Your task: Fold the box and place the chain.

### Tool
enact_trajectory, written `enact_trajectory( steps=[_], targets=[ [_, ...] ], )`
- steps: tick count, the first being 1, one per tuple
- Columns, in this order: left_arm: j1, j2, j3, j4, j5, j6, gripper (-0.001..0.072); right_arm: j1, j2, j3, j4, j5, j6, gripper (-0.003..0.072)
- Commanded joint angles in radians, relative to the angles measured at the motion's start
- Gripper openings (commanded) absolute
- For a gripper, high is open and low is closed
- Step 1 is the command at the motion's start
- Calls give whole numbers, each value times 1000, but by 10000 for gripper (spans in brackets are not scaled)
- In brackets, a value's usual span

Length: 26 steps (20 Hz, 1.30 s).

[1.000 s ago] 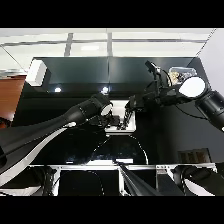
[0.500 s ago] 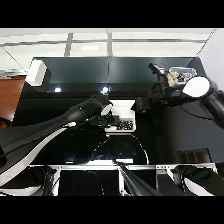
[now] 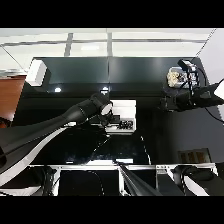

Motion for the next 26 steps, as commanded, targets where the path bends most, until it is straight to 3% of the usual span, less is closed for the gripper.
enact_trajectory(
  steps=[1, 2, 6, 9, 11, 14, 16, 18, 20, 21, 22, 24, 26],
  targets=[
    [-2, 16, 44, 21, -48, 0, 445, -7, 9, -3, -34, 8, -1, 347],
    [-5, 32, 55, 38, -58, 14, 517, -7, 9, -3, -33, 8, -1, 347],
    [-7, 151, 58, 79, -130, 209, 516, -7, 9, -3, -37, 8, -1, 347],
    [-3, 288, -1, 234, -224, 319, 515, -7, 9, -3, -61, 8, 0, 347],
    [17, 419, -108, 313, -237, 355, 515, -7, 9, -3, -62, 9, -1, 348],
    [171, 662, -387, 294, -109, 391, 514, -6, 9, -3, -58, 12, 0, 348],
    [378, 800, -584, 114, 46, 511, 513, -7, 9, -3, -55, 12, 3, 348],
    [587, 892, -762, -294, 235, 938, 513, -7, 9, -3, -48, 12, 3, 347],
    [717, 900, -867, -703, 229, 1531, 515, -6, 9, -3, -42, 12, 7, 348],
    [737, 892, -897, -805, 206, 1807, 539, -7, 9, -3, -42, 12, 21, 348],
    [734, 886, -918, -853, 182, 2037, 688, -7, 9, -3, -42, 12, 28, 348],
    [690, 883, -930, -882, 216, 2325, 720, -6, 9, -3, -42, 12, 41, 347],
    [638, 864, -929, -896, 286, 2435, 720, -6, 9, -3, -42, 12, 60, 348]
  ],
)
